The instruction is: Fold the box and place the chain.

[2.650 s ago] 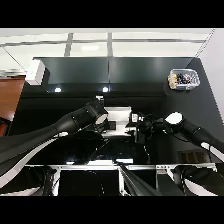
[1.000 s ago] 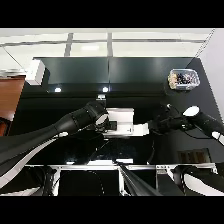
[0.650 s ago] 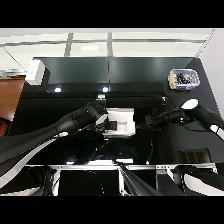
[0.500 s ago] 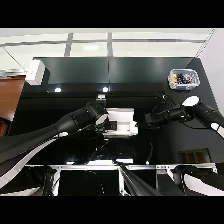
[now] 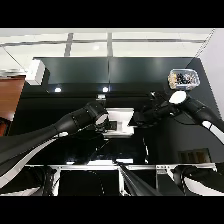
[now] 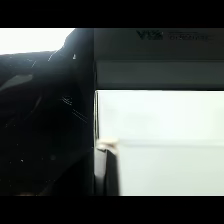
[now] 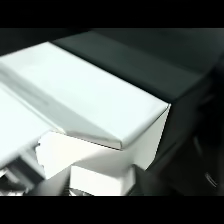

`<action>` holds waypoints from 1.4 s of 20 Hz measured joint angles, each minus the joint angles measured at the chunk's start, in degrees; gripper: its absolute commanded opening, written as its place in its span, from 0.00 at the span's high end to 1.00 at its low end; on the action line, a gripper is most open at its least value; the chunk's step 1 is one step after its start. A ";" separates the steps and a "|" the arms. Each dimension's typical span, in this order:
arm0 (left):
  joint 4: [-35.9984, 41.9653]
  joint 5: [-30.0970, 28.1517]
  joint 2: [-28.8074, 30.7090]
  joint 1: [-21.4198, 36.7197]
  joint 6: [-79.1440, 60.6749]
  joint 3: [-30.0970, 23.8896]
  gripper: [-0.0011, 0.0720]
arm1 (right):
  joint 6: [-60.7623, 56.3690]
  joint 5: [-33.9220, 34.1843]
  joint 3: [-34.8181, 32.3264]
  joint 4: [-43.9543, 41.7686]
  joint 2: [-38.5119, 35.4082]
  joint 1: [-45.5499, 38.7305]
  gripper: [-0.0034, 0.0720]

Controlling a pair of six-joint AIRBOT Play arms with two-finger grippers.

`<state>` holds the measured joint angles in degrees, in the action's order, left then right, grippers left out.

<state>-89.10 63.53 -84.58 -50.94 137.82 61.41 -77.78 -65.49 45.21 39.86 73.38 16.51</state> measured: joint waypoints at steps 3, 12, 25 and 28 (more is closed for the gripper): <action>0.00 0.09 0.00 0.00 -0.02 0.00 0.95 | -9.88 2.69 1.97 7.61 0.00 5.25 0.48; 0.00 -0.09 0.00 0.00 -0.04 0.00 0.95 | -41.33 10.71 4.17 33.59 0.59 20.57 0.57; 0.04 -0.28 0.00 0.00 -0.07 0.02 0.95 | -54.97 7.98 6.21 43.58 4.11 26.80 0.94; 0.02 -0.11 0.00 0.00 0.00 0.02 0.95 | -55.21 7.43 6.91 44.22 4.39 27.34 0.90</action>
<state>-89.08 63.42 -84.58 -50.94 137.82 61.43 -132.99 -58.06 52.12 84.07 77.78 43.86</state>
